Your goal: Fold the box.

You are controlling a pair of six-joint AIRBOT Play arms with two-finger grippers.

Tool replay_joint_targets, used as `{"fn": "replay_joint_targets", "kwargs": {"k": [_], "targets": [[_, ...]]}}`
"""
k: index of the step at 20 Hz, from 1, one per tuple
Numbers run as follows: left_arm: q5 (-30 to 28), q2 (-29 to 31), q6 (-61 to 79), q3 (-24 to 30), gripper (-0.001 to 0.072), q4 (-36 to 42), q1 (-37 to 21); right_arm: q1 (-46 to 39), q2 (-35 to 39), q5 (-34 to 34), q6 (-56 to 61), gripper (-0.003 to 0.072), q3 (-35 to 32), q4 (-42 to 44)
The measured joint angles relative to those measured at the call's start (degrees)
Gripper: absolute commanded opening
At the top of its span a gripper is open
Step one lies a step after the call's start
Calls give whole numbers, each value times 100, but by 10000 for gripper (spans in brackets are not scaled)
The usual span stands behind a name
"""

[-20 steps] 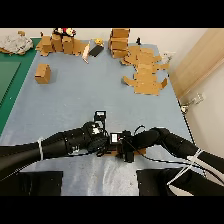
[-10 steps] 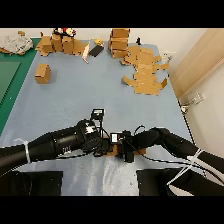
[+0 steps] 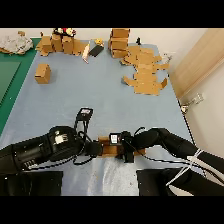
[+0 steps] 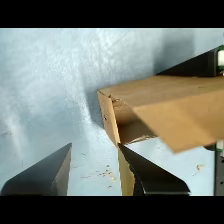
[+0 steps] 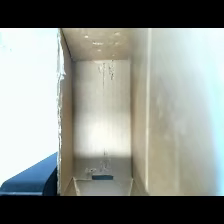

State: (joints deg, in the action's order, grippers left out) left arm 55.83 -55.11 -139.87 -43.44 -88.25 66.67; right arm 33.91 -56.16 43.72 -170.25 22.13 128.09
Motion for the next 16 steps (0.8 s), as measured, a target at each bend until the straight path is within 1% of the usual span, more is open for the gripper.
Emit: {"fn": "replay_joint_targets", "kwargs": {"k": [1, 2, 3, 6, 10, 12, 13, 14, 16], "targets": [[-2, 98, 57, 164, 422, -2, -22, 0, 0, -4, 2, 517, -2, 2], [-177, 181, 144, 330, 422, -9, -61, 0, 0, -2, 2, 517, -2, 4], [-234, 258, 240, 492, 422, -9, -103, 0, 0, -4, 4, 517, -2, 7], [-796, 660, 992, 966, 421, 149, -229, 0, 0, -4, 4, 516, -2, 13], [-1812, 1519, 3508, 1624, 422, 667, -297, 0, 0, -4, 7, 517, -2, 22], [-1956, 1799, 4730, 1843, 424, 734, -332, 0, 0, -7, 7, 517, -2, 22], [-1954, 1873, 5296, 1930, 491, 728, -332, 0, 0, -9, 7, 517, -2, 22], [-1956, 1895, 5790, 2006, 697, 710, -332, 0, 0, -9, 7, 517, -2, 22], [-2052, 1814, 6684, 2142, 699, 638, -341, 0, 0, -11, 9, 517, -2, 22]]}}
